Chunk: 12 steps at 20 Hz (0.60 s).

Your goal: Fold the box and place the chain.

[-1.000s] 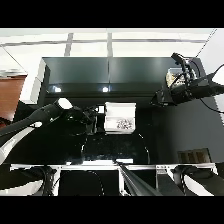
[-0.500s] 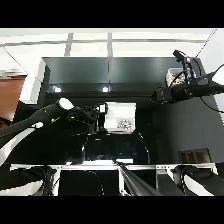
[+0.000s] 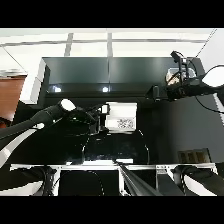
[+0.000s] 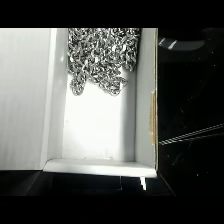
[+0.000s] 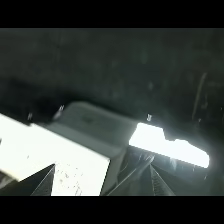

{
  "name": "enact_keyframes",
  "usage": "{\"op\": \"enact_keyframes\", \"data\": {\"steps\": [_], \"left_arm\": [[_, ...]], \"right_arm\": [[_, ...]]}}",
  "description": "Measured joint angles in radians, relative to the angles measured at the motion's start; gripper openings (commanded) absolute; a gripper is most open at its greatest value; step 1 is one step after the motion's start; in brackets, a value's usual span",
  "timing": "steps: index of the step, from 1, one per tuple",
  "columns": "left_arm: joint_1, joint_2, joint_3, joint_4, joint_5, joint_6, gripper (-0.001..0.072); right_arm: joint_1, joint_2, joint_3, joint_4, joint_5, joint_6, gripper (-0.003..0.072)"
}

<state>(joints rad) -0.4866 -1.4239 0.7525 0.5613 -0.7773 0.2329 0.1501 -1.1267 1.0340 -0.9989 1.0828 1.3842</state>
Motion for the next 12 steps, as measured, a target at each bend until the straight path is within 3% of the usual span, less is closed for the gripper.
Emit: {"op": "enact_keyframes", "data": {"steps": [5, 12], "left_arm": [[0.002, 0.0, 0.001, 0.0, 0.014, -0.004, 0.0284], [0.002, 0.0, 0.001, 0.001, 0.021, -0.007, 0.0284]], "right_arm": [[0.056, -0.119, -0.011, 0.161, -0.109, -0.265, 0.0703], [0.109, -0.156, -0.016, 0.169, 0.019, -0.721, 0.0704]]}}
